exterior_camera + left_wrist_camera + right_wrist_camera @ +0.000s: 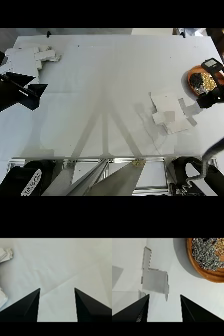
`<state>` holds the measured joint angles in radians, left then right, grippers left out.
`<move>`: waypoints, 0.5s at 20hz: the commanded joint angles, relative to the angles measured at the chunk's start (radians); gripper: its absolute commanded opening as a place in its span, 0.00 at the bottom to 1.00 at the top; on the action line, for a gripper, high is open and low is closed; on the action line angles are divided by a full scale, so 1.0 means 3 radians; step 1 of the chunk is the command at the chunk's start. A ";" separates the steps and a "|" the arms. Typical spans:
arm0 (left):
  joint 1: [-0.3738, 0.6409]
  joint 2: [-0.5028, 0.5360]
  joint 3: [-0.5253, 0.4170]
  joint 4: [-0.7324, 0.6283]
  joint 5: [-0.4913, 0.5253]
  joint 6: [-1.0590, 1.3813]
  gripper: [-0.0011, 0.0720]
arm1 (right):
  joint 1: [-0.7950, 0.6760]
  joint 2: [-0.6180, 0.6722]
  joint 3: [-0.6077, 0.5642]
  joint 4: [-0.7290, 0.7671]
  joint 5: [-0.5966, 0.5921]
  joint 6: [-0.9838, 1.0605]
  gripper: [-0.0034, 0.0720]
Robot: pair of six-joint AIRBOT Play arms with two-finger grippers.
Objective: Fold the box and place the chain.
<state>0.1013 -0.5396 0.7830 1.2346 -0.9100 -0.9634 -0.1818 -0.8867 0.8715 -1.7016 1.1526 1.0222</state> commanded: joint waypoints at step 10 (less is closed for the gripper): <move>-0.0001 0.0003 0.0001 0.0000 -0.0001 0.0001 0.64 | -0.0477 -0.0308 0.0003 0.0193 -0.0018 -0.0032 0.62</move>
<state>0.1013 -0.5396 0.7830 1.2346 -0.9104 -0.9634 -0.2710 -0.9348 0.8715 -1.6821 1.1465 1.0290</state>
